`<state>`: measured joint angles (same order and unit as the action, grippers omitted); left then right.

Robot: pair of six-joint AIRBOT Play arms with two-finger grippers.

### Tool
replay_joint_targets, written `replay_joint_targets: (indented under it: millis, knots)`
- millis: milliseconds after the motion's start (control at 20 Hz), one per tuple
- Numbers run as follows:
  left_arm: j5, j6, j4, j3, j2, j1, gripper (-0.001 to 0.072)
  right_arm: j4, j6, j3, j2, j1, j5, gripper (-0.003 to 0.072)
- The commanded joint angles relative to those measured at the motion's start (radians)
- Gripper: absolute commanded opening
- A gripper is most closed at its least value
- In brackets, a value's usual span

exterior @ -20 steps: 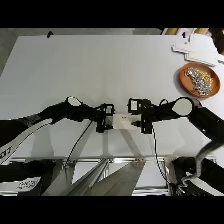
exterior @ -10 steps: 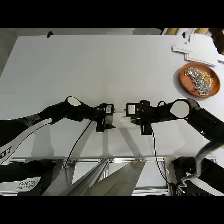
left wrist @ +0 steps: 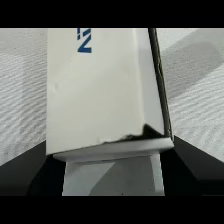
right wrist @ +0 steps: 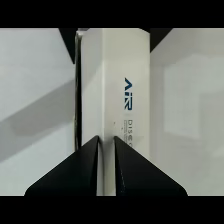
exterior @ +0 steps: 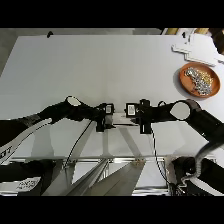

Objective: Fold the box and place the chain.

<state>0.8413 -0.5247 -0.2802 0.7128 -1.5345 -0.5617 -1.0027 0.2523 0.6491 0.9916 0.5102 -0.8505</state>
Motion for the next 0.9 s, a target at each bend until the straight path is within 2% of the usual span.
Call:
replay_joint_targets:
  millis: [0, 650, 700, 800, 850]
  knots:
    - [0.0, -0.003, -0.001, 0.0, 0.0, -0.001, 0.0205, 0.004, 0.02, 0.001, -0.006, 0.001, 0.028, 0.0078]
    - [0.0, -0.003, -0.001, 0.0, 0.0, -0.001, 0.0205, 0.004, 0.027, -0.015, 0.031, 0.001, 0.018, 0.0088]
    - [0.0, -0.003, -0.001, 0.0, 0.0, -0.001, 0.0205, 0.005, 0.027, -0.018, 0.031, 0.001, 0.002, 0.01]
    - [0.0, -0.003, -0.001, 0.0, 0.0, -0.001, 0.0205, 0.005, 0.027, -0.02, 0.031, 0.001, -0.051, 0.0192]
    - [0.0, -0.003, -0.001, 0.0, 0.0, -0.001, 0.0205, 0.005, 0.027, -0.02, 0.031, 0.001, -0.074, 0.0203]
